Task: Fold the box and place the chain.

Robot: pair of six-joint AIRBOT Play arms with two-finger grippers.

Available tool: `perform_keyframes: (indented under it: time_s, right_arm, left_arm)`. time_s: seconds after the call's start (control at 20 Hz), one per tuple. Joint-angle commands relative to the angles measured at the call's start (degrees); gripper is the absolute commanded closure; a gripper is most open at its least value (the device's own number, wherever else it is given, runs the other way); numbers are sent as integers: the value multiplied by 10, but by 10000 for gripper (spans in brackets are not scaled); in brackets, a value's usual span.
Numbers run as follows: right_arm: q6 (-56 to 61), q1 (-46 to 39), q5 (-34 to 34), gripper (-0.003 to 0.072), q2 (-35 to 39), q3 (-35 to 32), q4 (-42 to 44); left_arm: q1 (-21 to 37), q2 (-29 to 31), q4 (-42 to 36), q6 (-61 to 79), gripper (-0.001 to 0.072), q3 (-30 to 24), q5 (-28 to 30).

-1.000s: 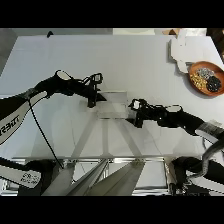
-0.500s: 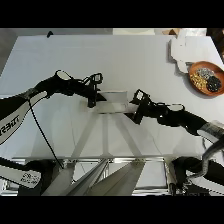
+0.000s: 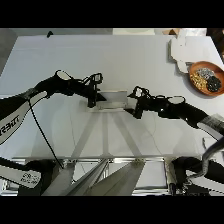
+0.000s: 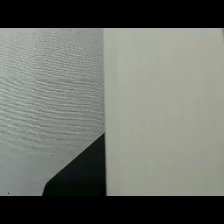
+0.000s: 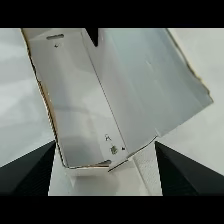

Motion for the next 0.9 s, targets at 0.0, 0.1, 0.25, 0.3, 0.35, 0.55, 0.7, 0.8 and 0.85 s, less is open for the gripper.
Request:
perform_keyframes:
  time_s: [0.0, 0.1, 0.25, 0.3, 0.35, 0.55, 0.7, 0.8, 0.85]
  right_arm:
    - [-24, -1, 18, -3, -30, 22, -41]
    - [-35, -1, 54, -3, -60, 43, -57]
    - [-18, -1, 59, -3, -75, 68, -66]
    - [-13, -2, 60, -3, -75, 70, -71]
    - [-2, -4, 65, -3, -75, 70, -81]
    - [82, -16, 68, -3, -75, 70, -160]
    - [96, -19, 71, -3, -75, 70, -167]
    - [95, -19, 72, -3, -75, 71, -167]
    - [94, -19, 73, -3, -75, 73, -167]
  left_arm:
    - [0, 0, 0, 0, 697, 0, 0]
    - [0, 0, 0, 0, 697, 0, 0]
    - [0, 0, 0, 0, 697, 0, 0]
    - [0, 0, 0, 0, 697, 0, 0]
    - [0, 0, 0, 0, 697, 0, 0]
    - [0, 0, 0, 0, 697, 0, 0]
    - [0, 0, 0, 0, 697, 0, 0]
    - [0, 0, 0, 0, 697, 0, 0]
    - [0, 0, 0, 0, 697, 0, 0]
